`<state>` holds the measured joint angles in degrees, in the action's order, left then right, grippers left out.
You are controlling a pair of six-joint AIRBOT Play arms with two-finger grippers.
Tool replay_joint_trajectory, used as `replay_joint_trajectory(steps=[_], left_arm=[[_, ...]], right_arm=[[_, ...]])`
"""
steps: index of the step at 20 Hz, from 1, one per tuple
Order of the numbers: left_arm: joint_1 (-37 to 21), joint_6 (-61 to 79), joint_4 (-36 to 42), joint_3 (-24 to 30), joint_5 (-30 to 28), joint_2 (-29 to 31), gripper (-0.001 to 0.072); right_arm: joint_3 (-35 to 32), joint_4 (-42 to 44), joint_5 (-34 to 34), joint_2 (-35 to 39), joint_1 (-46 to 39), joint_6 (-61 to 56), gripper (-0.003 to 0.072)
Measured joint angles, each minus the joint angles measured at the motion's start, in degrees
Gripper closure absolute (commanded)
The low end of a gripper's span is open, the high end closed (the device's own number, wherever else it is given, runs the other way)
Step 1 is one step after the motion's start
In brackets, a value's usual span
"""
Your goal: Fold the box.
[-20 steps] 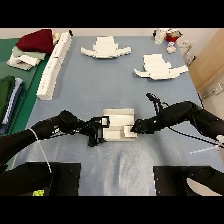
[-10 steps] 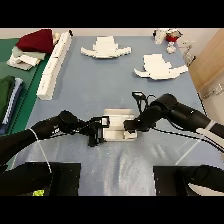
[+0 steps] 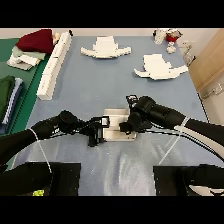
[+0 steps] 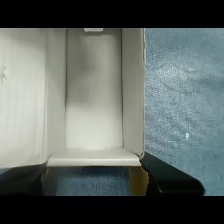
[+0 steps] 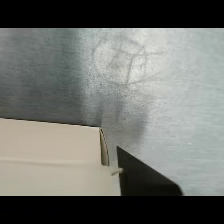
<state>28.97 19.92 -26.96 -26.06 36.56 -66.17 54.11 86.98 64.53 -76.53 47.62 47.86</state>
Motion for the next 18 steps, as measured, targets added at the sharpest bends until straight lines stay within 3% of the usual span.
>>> replay_joint_trajectory(steps=[2,10,12,13,14,18], left_arm=[[0.0,-0.02,0.0,0.0,0.0,0.0,0.0197],[0.0,0.0,-0.11,0.0,0.11,0.02,0.0197],[0.0,0.04,-0.13,0.0,0.09,0.02,0.0197],[0.0,0.11,-0.13,0.0,0.07,0.02,0.0197],[0.0,0.15,-0.13,0.0,0.07,0.02,0.0197],[0.0,0.13,-0.11,0.0,0.04,0.02,0.0197]], right_arm=[[0.09,-0.63,-0.39,-0.33,0.24,-0.76,0.0663],[0.13,-0.48,-0.83,-0.61,1.9,-3.72,0.068],[0.15,0.0,-1.01,-0.68,2.23,-4.11,0.0464],[0.17,0.81,-1.66,-0.72,2.4,-4.15,0.0405],[0.17,1.51,-1.7,-0.72,2.51,-4.44,0.0374],[0.17,2.34,-1.4,-0.7,2.64,-5.07,0.0373]])
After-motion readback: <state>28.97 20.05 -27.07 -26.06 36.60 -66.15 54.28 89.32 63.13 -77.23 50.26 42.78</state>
